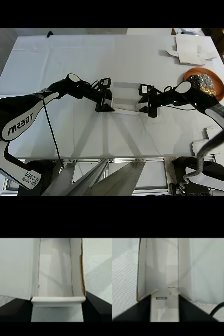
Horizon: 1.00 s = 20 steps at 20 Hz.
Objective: Fold the box and place the chain.
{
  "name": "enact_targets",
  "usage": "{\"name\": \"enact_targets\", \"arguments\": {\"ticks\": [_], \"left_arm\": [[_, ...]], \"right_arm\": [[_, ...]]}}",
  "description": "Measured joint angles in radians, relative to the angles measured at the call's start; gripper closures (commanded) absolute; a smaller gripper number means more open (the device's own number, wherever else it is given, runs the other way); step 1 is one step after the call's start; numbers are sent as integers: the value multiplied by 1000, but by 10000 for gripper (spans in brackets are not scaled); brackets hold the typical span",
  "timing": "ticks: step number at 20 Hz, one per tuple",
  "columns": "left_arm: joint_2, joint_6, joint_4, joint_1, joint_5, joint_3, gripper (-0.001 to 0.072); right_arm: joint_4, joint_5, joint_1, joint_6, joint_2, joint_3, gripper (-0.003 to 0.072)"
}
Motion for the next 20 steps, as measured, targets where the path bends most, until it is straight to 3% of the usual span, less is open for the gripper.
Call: {"name": "enact_targets", "arguments": {"ticks": [3, 5, 9, 16, 20], "left_arm": [[0, 0, 0, 0, 0, 0, 569], [0, 0, 0, 0, 0, 0, 569], [0, 0, 0, 0, 1, 0, 569], [0, 0, 0, 0, 1, 0, 569], [0, 0, 0, 0, 0, 0, 569]], "right_arm": [[4, 5, 1, 4, -1, 0, 614], [-5, 6, 1, 26, 4, 0, 676], [-68, 3, 0, 171, 68, 0, 676], [-198, -32, -11, 665, 347, -12, 677], [-329, -11, -133, 974, 486, -56, 680]]}}
